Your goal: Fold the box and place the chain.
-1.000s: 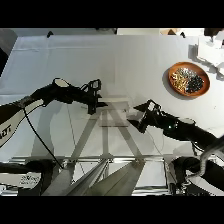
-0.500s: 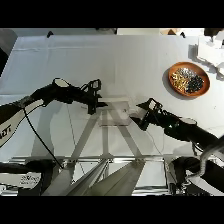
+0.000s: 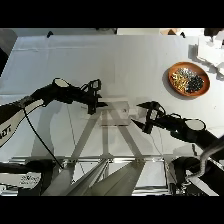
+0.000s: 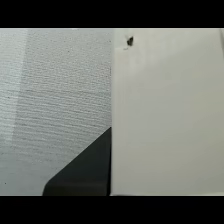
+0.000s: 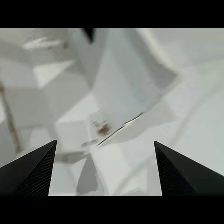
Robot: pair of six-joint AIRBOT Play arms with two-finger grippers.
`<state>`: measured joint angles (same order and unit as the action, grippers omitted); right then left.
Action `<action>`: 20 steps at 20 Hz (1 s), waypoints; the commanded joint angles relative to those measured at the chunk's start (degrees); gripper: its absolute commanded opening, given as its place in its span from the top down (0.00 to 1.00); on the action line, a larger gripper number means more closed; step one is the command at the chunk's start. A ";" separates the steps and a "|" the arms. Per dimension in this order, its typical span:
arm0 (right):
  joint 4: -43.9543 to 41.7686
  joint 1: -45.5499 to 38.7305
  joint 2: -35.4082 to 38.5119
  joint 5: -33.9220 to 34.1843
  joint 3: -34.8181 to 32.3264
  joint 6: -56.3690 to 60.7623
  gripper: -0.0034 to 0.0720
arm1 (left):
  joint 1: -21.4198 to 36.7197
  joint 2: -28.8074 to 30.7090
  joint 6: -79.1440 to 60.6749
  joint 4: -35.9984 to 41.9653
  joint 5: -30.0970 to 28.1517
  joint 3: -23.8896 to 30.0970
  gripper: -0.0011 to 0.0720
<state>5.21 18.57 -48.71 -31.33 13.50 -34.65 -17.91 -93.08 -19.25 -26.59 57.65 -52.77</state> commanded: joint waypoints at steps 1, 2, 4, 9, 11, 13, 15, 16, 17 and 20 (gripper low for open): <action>11.52 0.00 0.33 -1.05 0.00 12.59 0.04 | -0.02 -0.04 0.00 0.00 -0.02 0.02 0.97; 13.05 0.00 -0.22 -1.09 -0.02 14.60 0.04 | -0.02 -0.04 0.00 0.00 -0.02 0.02 0.97; 16.92 0.00 -1.95 -2.45 -0.02 17.66 0.04 | -0.02 -0.04 0.00 0.00 0.00 0.02 0.97; 12.55 0.00 -8.61 -0.72 0.00 18.16 0.04 | -0.02 -0.04 0.00 0.00 0.00 0.02 0.97; 4.63 0.00 -11.65 -0.55 0.00 16.13 0.04 | -0.02 -0.04 0.00 0.00 0.00 0.02 0.97; -2.29 0.07 -13.70 -1.36 0.04 11.30 0.04 | -0.02 -0.04 0.00 0.00 0.00 0.02 0.97; -6.12 0.04 -14.12 -2.86 0.07 6.91 0.04 | -0.02 -0.04 0.00 0.00 -0.02 0.02 0.97; -7.02 0.04 -14.12 -3.21 0.07 5.64 0.04 | -0.02 -0.04 0.00 0.00 0.00 0.02 0.97; -7.02 0.04 -14.12 -3.17 0.07 5.57 0.04 | -0.02 -0.04 0.00 0.00 0.00 0.02 0.97; -7.34 0.04 -14.12 -3.34 0.07 2.62 0.04 | -0.02 -0.04 0.00 0.00 0.00 0.02 0.97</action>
